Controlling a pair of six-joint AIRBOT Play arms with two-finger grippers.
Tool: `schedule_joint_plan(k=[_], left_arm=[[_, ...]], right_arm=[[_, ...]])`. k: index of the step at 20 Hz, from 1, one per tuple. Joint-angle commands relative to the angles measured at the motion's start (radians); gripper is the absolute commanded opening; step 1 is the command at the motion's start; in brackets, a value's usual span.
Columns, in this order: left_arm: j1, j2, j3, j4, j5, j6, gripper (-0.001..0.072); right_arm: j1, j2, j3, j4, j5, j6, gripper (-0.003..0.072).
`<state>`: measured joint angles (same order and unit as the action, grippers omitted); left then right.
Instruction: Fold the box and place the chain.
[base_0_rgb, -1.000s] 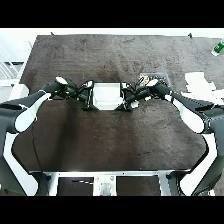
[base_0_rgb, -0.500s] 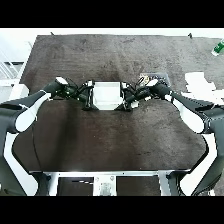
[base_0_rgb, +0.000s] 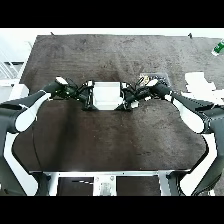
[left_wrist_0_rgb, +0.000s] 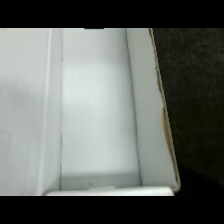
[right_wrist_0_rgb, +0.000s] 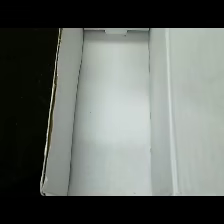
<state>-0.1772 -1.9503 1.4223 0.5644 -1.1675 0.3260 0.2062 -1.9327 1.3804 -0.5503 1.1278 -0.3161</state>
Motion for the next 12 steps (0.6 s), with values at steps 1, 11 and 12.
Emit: schedule_joint_plan(k=[1, 11, 12], left_arm=[[0.001, -0.001, 0.000, 0.017, -0.005, -0.029, 0.0708], [0.000, 0.000, 0.008, 0.005, 0.018, 0.023, 0.0709], [0.000, 0.000, 0.009, 0.004, 0.017, 0.023, 0.0708]], right_arm=[[0.000, 0.001, 0.000, 0.000, -0.001, 0.000, 0.0552], [0.000, 0.001, 0.000, 0.000, -0.001, 0.000, 0.0553], [0.000, 0.001, 0.000, 0.001, -0.001, 0.000, 0.0552]])
